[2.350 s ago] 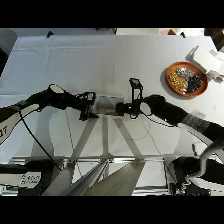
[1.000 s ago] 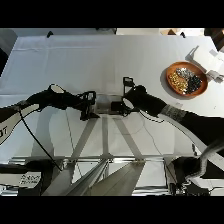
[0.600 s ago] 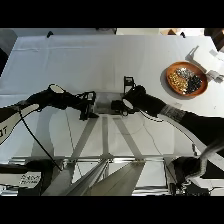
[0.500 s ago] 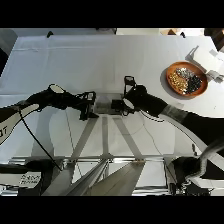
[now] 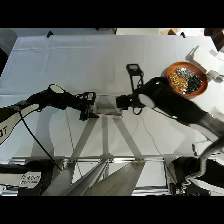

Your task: Fold the box and place the chain.

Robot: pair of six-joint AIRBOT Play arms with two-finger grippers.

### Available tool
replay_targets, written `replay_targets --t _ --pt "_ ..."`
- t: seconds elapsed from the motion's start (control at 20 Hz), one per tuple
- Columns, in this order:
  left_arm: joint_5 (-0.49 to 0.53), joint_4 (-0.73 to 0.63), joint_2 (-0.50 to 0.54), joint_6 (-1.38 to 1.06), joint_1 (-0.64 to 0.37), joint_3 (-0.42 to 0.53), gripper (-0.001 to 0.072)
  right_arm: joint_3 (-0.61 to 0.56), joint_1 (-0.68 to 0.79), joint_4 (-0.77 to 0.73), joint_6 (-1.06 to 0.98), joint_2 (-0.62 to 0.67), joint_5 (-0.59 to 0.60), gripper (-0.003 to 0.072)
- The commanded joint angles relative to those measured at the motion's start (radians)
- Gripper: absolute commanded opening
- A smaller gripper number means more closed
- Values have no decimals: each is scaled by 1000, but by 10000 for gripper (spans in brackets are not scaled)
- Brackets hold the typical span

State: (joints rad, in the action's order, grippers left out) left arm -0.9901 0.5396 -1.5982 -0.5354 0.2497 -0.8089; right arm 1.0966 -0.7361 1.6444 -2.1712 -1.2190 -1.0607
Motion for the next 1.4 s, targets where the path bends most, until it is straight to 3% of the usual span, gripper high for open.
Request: replay_targets --t 0.0,0.2,0.5,0.75,0.85,0.95,1.0,1.2,1.35 --pt "-1 0 0 1 0 0 209 0 61 3 142 152 -26 439" --pt "-1 0 0 1 0 0 209 0 254 2 257 212 -28 428" --pt "-1 0 0 1 0 0 209 0 558 68 325 151 -13 428" --pt "-1 0 0 1 0 0 209 0 746 79 391 57 95 428" --pt "-1 0 0 1 0 0 209 0 795 78 393 -4 111 431" --pt "-1 0 0 1 0 0 209 0 830 64 389 -87 113 551" --pt "-1 0 0 1 0 0 209 0 843 46 389 -128 127 568" --pt "-1 0 0 1 0 0 209 1 882 -21 388 -259 272 567" --pt "-1 0 0 1 0 0 209 3 892 -33 389 -331 314 567"
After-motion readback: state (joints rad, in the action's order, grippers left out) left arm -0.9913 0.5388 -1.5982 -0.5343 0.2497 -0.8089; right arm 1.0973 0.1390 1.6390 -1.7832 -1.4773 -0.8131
